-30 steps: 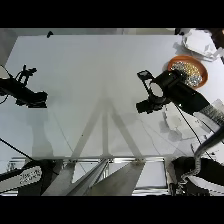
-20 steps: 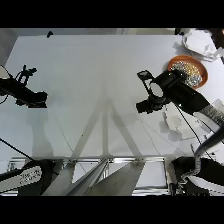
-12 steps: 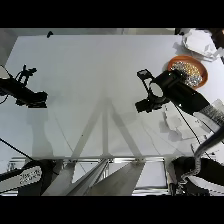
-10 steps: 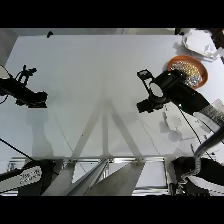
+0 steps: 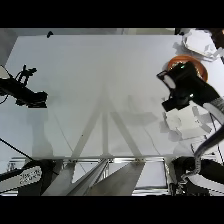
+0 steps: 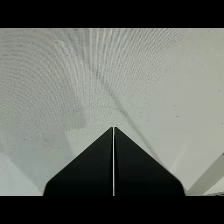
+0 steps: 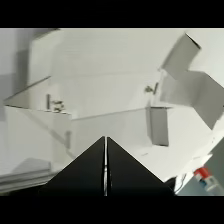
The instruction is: Fold the box and place the chain.
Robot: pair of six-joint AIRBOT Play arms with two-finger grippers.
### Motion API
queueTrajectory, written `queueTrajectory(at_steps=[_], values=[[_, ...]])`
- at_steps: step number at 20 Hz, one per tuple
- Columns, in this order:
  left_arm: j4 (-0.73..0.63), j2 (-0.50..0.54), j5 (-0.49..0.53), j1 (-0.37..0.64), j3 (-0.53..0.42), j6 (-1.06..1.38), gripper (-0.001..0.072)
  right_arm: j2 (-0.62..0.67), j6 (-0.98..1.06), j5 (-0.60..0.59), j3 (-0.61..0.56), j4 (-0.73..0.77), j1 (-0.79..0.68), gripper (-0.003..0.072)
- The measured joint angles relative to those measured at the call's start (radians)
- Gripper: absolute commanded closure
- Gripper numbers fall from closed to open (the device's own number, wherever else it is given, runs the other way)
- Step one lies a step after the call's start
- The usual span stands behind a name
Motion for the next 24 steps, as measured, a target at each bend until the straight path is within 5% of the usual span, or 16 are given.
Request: queueTrajectory(at_steps=[1, 2, 3, 10, 18, 20, 24], values=[[0.0, 0.0, 0.0, 0.0, 0.0, 0.0, 0.0698, 0.0, -0.003, 0.006, 0.0, -0.007, -0.066, 0.0598], [0.0, 0.0, 0.0, 0.0, 0.0, 0.0, 0.0698, 0.0, -0.008, 0.004, 0.0, -0.014, -0.13, 0.0344], [0.0, 0.0, 0.0, 0.0, 0.0, 0.0, 0.0698, 0.0, -0.025, -0.006, 0.0, -0.023, -0.198, 0.0182], [0.0, 0.0, 0.0, 0.0, 0.0, 0.0, 0.0698, 0.0, -0.125, -0.134, 0.0, -0.097, -0.512, 0.0145], [0.0, 0.0, 0.0, 0.0, 0.0, 0.0, 0.0698, -0.11, -0.231, -0.204, 0.0, -0.064, -0.618, 0.0148], [0.0, 0.0, 0.0, 0.0, 0.0, 0.0, 0.0698, -0.151, -0.239, -0.203, 0.0, -0.065, -0.623, 0.0192], [0.0, 0.0, 0.0, 0.0, 0.0, 0.0, 0.0698, -0.227, -0.245, -0.204, 0.0, -0.065, -0.627, 0.0441]])
